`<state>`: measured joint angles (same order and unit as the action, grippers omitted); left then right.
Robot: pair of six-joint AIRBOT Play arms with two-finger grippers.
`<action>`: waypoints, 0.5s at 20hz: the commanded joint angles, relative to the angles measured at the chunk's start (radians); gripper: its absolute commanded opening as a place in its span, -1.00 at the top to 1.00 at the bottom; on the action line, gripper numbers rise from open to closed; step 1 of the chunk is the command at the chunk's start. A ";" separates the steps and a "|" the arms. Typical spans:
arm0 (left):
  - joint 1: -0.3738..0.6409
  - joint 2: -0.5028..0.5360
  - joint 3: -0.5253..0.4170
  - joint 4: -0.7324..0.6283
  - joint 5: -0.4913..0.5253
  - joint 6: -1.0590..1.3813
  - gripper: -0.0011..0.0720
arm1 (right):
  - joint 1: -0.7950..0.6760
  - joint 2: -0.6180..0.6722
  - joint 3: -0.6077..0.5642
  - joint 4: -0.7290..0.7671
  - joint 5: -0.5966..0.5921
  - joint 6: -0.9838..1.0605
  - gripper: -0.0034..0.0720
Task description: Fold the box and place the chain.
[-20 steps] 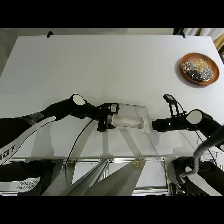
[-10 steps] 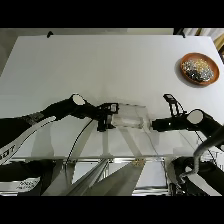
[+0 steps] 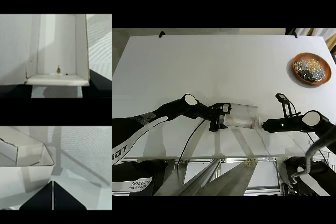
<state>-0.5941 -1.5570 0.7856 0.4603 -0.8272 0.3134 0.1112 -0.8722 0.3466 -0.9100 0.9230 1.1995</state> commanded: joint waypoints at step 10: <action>0.000 0.000 0.000 0.000 0.000 0.000 0.22 | 0.000 0.084 0.001 0.100 0.031 -0.029 0.05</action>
<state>-0.5941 -1.5570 0.7856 0.4603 -0.8272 0.3134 0.1112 -0.8162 0.3462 -0.8276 0.9554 1.1652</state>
